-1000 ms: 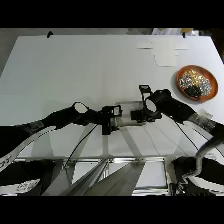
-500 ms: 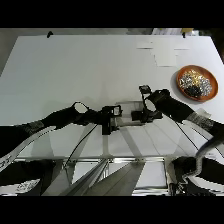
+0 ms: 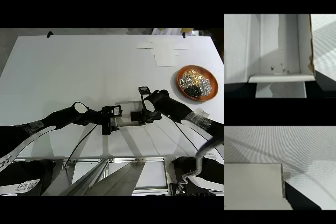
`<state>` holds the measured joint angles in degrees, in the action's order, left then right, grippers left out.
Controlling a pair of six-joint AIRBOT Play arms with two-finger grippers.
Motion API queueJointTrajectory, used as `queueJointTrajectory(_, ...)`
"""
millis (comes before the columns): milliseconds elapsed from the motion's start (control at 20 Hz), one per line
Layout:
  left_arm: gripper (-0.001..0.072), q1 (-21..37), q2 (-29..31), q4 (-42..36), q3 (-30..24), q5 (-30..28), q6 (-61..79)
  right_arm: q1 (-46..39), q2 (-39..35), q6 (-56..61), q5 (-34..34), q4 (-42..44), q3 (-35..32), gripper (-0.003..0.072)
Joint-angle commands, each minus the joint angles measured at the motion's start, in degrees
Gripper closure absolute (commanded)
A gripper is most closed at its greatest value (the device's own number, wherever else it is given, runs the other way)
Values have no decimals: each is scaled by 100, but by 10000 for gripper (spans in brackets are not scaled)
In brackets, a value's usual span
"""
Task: Fold the box and place the chain.
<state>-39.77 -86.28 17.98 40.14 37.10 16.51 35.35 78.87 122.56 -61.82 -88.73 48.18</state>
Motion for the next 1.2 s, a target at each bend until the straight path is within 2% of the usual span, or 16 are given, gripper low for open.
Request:
queueJointTrajectory(0,609,4,4,0,-2,0,2,4,20,-2,-24,-17,4,623)
queueJointTrajectory(50,609,4,4,0,-2,-2,0,4,20,0,-28,-15,4,667)
queueJointTrajectory(250,609,4,4,0,-2,0,2,4,11,-7,-55,-7,4,662)
queueJointTrajectory(300,609,4,4,0,-2,0,0,4,-20,-15,-37,-17,4,540)
queueJointTrajectory(350,609,4,4,0,-2,0,0,4,-72,-157,-24,-20,4,361)
queueJointTrajectory(400,609,4,4,0,-2,-2,0,4,-153,-448,-26,-22,4,296)
queueJointTrajectory(500,609,2,4,0,-2,0,2,4,-374,-1043,-94,-22,4,291)
queueJointTrajectory(600,609,4,4,0,-2,-2,2,4,-732,-1637,-236,-122,7,194)
queueJointTrajectory(750,609,4,4,0,-2,-2,2,-111,-1392,-2122,-721,-212,72,195)
queueJointTrajectory(900,609,2,4,0,-2,2,2,-616,-1674,-2592,-1473,-258,699,200)
queueJointTrajectory(1000,609,4,4,0,-2,0,2,-1202,-1676,-2885,-1491,-299,1276,273)
queueJointTrajectory(1100,609,2,4,0,-2,2,2,-1952,-1604,-3462,-1058,-304,1718,444)
queueJointTrajectory(1150,609,4,4,0,-2,-2,2,-2358,-1469,-3711,-1040,-304,1934,449)
